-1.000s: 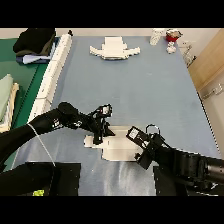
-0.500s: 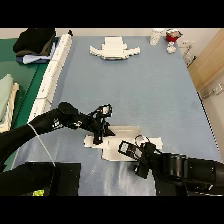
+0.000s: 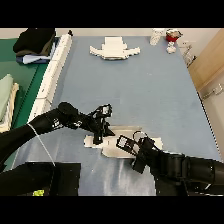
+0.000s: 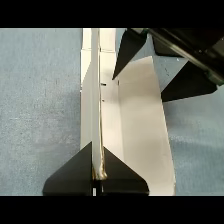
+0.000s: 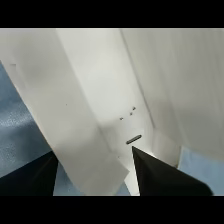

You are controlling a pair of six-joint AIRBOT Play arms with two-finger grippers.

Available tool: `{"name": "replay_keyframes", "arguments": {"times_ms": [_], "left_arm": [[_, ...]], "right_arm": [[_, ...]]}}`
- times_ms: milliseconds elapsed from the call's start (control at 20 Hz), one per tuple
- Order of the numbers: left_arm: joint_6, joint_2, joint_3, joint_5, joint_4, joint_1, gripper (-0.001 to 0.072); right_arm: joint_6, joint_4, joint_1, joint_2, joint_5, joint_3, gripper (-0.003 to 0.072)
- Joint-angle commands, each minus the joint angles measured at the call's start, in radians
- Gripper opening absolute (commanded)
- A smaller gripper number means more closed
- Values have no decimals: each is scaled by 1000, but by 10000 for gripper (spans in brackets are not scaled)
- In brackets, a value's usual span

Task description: Fold the box.

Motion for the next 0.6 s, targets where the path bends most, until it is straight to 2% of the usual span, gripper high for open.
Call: {"name": "replay_keyframes", "arguments": {"times_ms": [0,200,300,550], "left_arm": [[0,1,0,0,0,0,15],[0,1,0,0,0,0,15],[0,1,0,0,0,0,15],[0,1,0,0,0,0,15]], "right_arm": [[14,-32,1,53,-51,6,716],[71,-99,-1,104,-124,5,716],[67,-110,-21,110,-123,3,716],[-78,-67,-120,128,-94,3,717]]}}
